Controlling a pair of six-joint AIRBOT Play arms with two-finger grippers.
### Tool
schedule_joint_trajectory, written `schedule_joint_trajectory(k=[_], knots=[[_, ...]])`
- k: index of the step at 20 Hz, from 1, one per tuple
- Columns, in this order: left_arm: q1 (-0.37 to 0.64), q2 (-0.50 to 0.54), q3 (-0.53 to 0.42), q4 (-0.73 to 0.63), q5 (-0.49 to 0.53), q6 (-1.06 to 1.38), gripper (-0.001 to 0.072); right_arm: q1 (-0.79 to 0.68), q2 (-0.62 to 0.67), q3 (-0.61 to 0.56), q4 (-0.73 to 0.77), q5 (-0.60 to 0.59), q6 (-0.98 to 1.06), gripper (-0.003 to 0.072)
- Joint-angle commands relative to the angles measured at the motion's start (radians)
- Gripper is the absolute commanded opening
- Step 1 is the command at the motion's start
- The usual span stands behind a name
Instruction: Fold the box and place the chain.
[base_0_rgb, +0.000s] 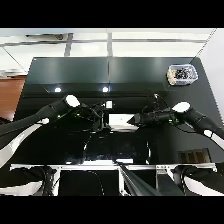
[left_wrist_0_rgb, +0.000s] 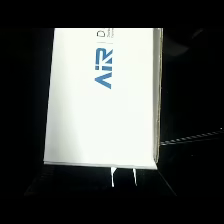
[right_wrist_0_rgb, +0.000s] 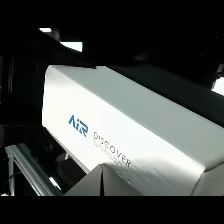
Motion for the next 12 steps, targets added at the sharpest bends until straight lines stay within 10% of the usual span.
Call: schedule_joint_trajectory(k=[1,4,8,12], knots=[[0.001,0.0,0.0,-0.001,0.004,-0.001,0.0367,-0.001,0.006,0.033,-0.014,0.035,-0.016,0.001],[0.001,0.003,0.008,-0.001,0.004,-0.002,0.0374,-0.035,0.064,0.134,-0.055,0.163,-0.016,0.001],[0.001,0.023,0.042,0.02,0.017,-0.083,0.0711,-0.206,0.238,0.197,-0.166,0.285,0.037,0.001],[0.001,0.042,0.119,0.091,-0.102,-0.098,0.0712,-0.423,0.406,0.197,-0.325,0.4,0.095,0.001]])
